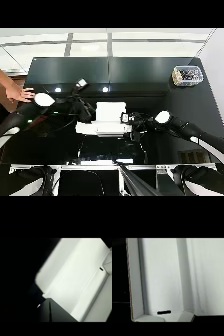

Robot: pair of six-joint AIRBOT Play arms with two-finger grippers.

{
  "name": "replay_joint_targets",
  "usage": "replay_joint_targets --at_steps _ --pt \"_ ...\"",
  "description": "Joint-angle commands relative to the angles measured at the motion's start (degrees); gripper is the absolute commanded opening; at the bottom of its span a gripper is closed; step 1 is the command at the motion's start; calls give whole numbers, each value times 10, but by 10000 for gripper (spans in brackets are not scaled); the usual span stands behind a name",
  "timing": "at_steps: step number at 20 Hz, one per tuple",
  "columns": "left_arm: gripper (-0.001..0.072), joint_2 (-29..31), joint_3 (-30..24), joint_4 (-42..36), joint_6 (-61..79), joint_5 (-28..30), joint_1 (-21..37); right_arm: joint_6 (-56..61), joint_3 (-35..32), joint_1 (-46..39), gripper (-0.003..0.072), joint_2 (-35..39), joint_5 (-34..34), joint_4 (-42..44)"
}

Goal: Fold the box and place the chain.

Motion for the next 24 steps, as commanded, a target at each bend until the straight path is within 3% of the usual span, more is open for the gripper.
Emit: replay_joint_targets --at_steps 1,3,4,5,6,7,10,14,24 --pt "24 73 -33 43 152 -135 36 0 0 0 430 0 1 0" --pt "25 80 -59 121 204 -150 23 0 0 0 430 0 1 -1" --pt "37 75 -72 123 212 -138 17 0 0 0 430 0 1 0" --pt "260 66 -83 123 243 -124 7 0 0 0 430 0 1 -1" --pt "594 57 -92 126 279 -104 -2 0 0 0 430 0 1 0" --pt "717 48 -97 125 289 -72 -12 0 0 0 430 0 1 -1" --pt "716 25 -96 101 291 -4 -34 0 0 0 430 0 1 0" --pt "713 11 -96 45 292 3 -49 0 0 0 430 0 1 0" --pt "700 12 -96 49 288 10 -9 0 0 0 430 0 1 0"
